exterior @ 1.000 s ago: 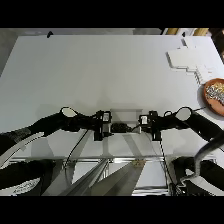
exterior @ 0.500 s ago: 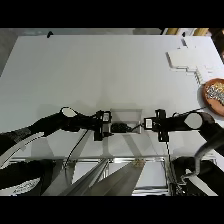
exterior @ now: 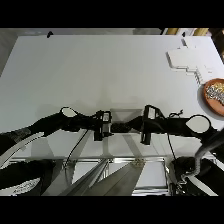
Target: Fold the box and place the chain.
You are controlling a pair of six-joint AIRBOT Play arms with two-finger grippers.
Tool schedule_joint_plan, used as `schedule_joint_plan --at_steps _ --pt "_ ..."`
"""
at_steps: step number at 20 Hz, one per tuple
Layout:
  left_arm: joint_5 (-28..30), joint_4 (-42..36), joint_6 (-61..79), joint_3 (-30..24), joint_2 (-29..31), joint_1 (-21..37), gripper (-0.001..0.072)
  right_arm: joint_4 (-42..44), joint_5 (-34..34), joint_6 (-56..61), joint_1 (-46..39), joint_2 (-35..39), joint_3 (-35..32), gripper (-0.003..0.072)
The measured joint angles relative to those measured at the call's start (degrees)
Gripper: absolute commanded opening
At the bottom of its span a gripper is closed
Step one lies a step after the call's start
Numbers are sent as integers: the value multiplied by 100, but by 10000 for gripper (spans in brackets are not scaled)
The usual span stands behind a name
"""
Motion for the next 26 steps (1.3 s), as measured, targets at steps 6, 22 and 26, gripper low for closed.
schedule_joint_plan --at_steps 6,22,26 --pt "0 0 0 0 0 0 330 396 -903 -22 654 -647 17 233" --pt "2 0 0 0 0 0 330 -3211 953 184 -1716 -319 564 223" --pt "0 0 0 0 0 0 330 -3228 852 -608 -1753 -780 437 223"
